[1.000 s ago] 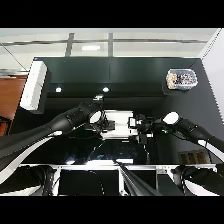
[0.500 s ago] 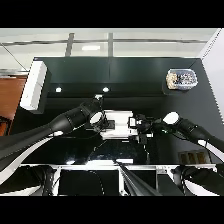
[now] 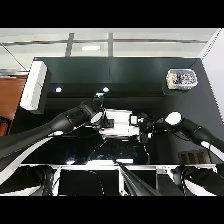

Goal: Fold the box and place the chain.

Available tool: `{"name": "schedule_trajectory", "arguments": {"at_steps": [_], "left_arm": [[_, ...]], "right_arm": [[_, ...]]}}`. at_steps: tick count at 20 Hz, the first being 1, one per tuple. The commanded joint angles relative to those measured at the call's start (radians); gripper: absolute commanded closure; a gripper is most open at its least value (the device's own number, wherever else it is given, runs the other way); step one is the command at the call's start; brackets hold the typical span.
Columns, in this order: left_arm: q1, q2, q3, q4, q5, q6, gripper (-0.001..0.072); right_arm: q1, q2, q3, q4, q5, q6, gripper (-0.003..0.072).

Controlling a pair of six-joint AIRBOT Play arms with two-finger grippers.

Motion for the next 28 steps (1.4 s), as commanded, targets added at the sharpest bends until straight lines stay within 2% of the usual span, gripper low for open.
{"name": "schedule_trajectory", "arguments": {"at_steps": [1, 9, 10, 12, 13, 15, 16, 20, 23, 28], "left_arm": [[-0.001, -0.001, 0.011, 0.047, -0.032, 0.002, 0.0686], [-0.019, -0.003, 0.009, -0.002, -0.026, -0.007, 0.0685], [-0.019, -0.003, 0.009, -0.002, -0.021, -0.012, 0.0685], [-0.019, -0.003, 0.009, -0.002, -0.010, -0.011, 0.0685], [-0.018, -0.003, 0.009, -0.002, -0.007, -0.011, 0.0685], [-0.018, -0.003, 0.009, -0.002, -0.008, -0.011, 0.0685], [-0.019, -0.003, 0.009, -0.003, -0.009, -0.011, 0.0685], [-0.019, -0.003, 0.009, -0.006, -0.007, -0.014, 0.0685], [-0.019, -0.003, 0.009, -0.027, -0.007, -0.018, 0.0682], [-0.018, -0.003, 0.009, -0.028, -0.004, -0.018, 0.0682]], "right_arm": [[-0.013, 0.080, 0.000, -0.088, 0.036, 0.098, 0.0000], [0.016, 0.082, 0.000, -0.082, 0.036, 0.032, 0.0002], [0.016, 0.076, 0.000, -0.083, 0.035, 0.032, 0.0034], [0.016, 0.066, 0.000, -0.068, 0.042, 0.033, 0.0048], [0.016, 0.066, 0.000, -0.059, 0.043, 0.053, 0.0272], [0.016, 0.066, 0.000, -0.041, 0.043, 0.080, 0.0295], [0.016, 0.066, 0.000, -0.042, 0.043, 0.093, 0.0441], [0.017, 0.063, 0.000, 0.003, 0.022, 0.100, 0.0450], [0.016, 0.052, 0.000, 0.153, -0.023, 0.084, 0.0449], [0.016, 0.008, 0.000, 0.158, -0.005, 0.042, 0.0450]]}}
